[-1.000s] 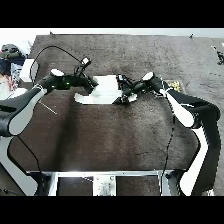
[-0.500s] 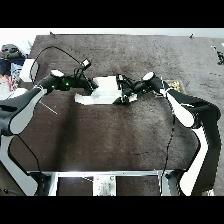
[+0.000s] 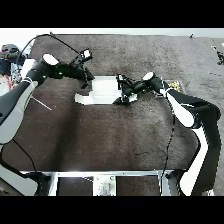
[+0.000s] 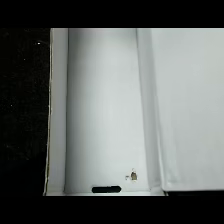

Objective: Fold the box and place the chain.

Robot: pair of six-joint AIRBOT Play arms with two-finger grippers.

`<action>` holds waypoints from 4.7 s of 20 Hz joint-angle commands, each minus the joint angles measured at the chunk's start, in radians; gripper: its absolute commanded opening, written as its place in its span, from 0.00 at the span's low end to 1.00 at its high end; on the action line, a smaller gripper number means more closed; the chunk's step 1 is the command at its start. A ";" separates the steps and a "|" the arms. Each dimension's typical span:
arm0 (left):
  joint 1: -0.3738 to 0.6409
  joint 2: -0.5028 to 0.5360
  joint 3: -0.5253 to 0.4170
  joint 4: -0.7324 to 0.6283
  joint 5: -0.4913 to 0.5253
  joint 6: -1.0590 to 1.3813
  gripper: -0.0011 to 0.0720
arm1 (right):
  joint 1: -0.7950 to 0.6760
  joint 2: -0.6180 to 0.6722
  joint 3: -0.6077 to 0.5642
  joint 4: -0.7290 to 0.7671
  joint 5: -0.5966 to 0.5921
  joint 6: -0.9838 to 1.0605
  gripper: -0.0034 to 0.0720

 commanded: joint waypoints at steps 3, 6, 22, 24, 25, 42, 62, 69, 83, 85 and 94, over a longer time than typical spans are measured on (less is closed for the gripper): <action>0.000 0.046 -0.023 0.177 -0.167 -0.070 0.05 | 0.001 0.000 0.000 0.001 -0.001 0.000 0.58; 0.000 0.046 -0.085 0.206 -0.116 -0.071 0.99 | 0.001 0.000 0.000 0.001 -0.001 0.000 0.57; -0.003 -0.061 -0.180 0.099 -0.048 0.147 1.00 | 0.001 0.000 0.000 0.001 -0.001 0.000 0.57; -0.003 -0.061 -0.180 0.097 -0.030 0.148 1.00 | 0.001 0.000 0.000 0.001 -0.001 0.000 0.57; -0.003 -0.061 -0.180 0.097 -0.029 0.148 1.00 | 0.001 0.000 0.000 0.001 -0.001 0.000 0.58; -0.003 -0.070 -0.180 0.092 0.014 0.192 0.29 | 0.001 0.000 0.000 0.001 -0.001 0.000 0.58; -0.003 -0.109 -0.180 -0.119 -0.043 0.260 0.24 | 0.001 0.000 0.000 0.001 -0.001 0.000 0.58; -0.003 -0.118 -0.180 -0.177 -0.057 0.315 0.24 | 0.001 0.000 0.000 0.001 -0.001 0.000 0.57; -0.002 -0.132 -0.180 -0.184 -0.055 0.311 0.73 | 0.001 0.000 0.000 0.001 -0.001 0.000 0.57; 0.006 -0.132 -0.180 -0.183 -0.050 0.291 0.40 | 0.001 0.000 0.000 0.001 -0.001 0.000 0.57; 0.101 -0.126 -0.099 -0.160 -0.179 0.068 0.03 | 0.001 0.000 0.000 0.001 -0.001 0.000 0.57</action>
